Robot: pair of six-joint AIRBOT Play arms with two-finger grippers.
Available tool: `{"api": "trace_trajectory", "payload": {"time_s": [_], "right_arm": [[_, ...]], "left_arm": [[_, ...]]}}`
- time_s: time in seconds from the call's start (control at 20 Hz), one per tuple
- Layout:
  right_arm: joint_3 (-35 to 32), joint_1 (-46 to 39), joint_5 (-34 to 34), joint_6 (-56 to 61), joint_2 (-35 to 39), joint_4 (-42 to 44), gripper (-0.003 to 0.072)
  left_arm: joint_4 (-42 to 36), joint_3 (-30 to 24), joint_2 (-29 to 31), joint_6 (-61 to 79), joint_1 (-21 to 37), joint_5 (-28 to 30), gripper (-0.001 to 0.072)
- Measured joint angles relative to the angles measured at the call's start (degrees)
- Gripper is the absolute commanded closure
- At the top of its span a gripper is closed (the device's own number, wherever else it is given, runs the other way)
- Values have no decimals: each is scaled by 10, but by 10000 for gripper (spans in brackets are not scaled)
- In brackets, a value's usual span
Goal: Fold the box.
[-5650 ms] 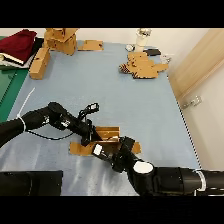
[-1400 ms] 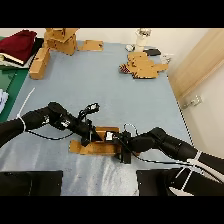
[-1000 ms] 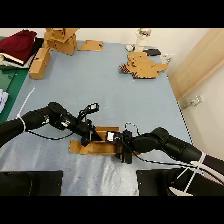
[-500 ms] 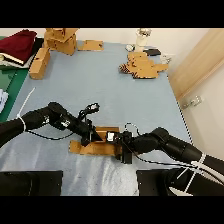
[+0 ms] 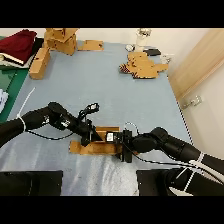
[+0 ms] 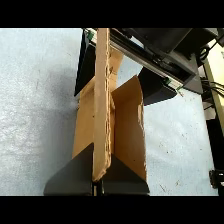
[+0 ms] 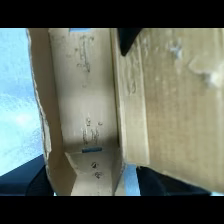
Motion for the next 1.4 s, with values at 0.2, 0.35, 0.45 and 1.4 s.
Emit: {"api": "trace_trajectory", "payload": {"time_s": [0.2,0.35,0.45,1.4], "right_arm": [[0,1,-1,-3,0,6,-33],[0,1,-7,-3,-1,9,-32],[0,1,-9,-3,-4,10,-17],[-1,1,-11,-4,-8,27,164]], "left_arm": [[0,0,0,0,0,0,694],[0,0,0,0,0,0,694],[0,0,0,0,0,0,694],[0,0,0,0,0,0,694]]}}
